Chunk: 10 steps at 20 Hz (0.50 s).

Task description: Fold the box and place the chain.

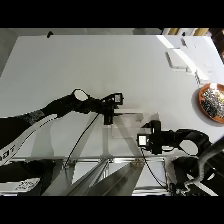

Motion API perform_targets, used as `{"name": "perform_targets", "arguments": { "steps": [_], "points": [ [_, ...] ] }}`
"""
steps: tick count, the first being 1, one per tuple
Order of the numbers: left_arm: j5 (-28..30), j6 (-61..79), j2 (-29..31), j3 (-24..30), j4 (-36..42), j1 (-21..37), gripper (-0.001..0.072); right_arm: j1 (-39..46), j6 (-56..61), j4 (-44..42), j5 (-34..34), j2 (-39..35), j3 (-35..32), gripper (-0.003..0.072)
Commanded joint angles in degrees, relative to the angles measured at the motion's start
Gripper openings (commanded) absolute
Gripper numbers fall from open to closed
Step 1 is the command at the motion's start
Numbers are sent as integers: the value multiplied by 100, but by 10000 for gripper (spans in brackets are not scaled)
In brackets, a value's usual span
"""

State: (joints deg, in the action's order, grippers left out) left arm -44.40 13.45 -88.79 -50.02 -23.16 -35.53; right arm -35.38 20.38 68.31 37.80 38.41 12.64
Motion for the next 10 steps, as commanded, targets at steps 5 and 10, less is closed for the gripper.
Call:
{"name": "perform_targets", "arguments": {
  "steps": [5, 10],
  "points": [
    [0, 2, 0, 2, -2, -4, 10, -149, 162, 328, -931, 393, 205, 660],
    [2, 2, 0, 2, 0, -4, 10, 396, -37, 197, -754, 398, 411, 661]
  ]
}}
